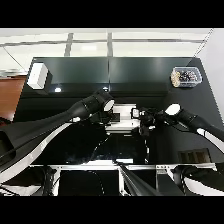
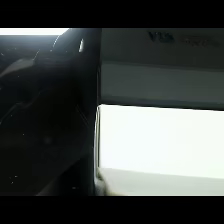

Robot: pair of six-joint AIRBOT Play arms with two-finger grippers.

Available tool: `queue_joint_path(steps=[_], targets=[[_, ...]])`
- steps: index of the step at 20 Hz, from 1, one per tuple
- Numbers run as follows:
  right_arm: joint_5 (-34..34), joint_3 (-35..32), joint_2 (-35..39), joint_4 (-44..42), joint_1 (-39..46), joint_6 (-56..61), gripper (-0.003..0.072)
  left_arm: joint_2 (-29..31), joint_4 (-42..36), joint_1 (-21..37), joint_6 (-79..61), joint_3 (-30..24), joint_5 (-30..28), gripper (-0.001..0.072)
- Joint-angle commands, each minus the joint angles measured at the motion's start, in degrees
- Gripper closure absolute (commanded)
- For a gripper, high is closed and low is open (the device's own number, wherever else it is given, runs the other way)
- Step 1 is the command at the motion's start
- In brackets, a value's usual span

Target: Fold the box and place the chain.

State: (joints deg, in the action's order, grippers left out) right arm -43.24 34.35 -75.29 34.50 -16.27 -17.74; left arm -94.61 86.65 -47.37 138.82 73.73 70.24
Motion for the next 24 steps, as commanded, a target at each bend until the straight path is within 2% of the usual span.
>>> queue_joint_path(steps=[1,2,12,13,15,16,17,18,24], targets=[[0.00,-0.02,0.00,0.04,-0.04,-0.33,0.0562,0.00,-0.13,0.02,-0.37,0.04,0.39,0.0351],[0.02,-0.02,0.00,0.04,-0.04,-0.33,0.0563,0.00,-0.04,0.02,-0.37,0.04,0.79,0.0243],[0.02,-0.02,0.00,0.04,-0.04,-0.33,0.0563,-0.94,-0.33,0.02,-0.37,0.04,0.50,0.0251],[0.02,-0.02,0.00,0.04,-0.04,-0.33,0.0562,-0.94,-0.31,0.02,-0.37,0.04,0.50,0.0273],[0.02,-0.02,0.00,0.04,-0.04,-0.33,0.0562,-0.94,-0.37,0.02,-0.37,0.04,0.44,0.0476],[0.02,-0.02,0.00,0.04,-0.04,-0.33,0.0562,-0.94,-0.39,0.02,-0.37,0.04,0.37,0.0526],[0.00,-0.02,0.00,0.04,-0.04,-0.33,0.0562,-0.94,-0.39,0.02,-0.37,0.04,0.33,0.0624],[0.02,-0.02,0.00,0.04,-0.04,-0.33,0.0562,-0.94,-0.39,0.02,-0.37,0.04,0.31,0.0682],[0.02,-0.02,0.00,0.02,-0.04,-0.33,0.0562,-0.92,-0.35,0.02,-0.39,0.04,0.33,0.0682]])
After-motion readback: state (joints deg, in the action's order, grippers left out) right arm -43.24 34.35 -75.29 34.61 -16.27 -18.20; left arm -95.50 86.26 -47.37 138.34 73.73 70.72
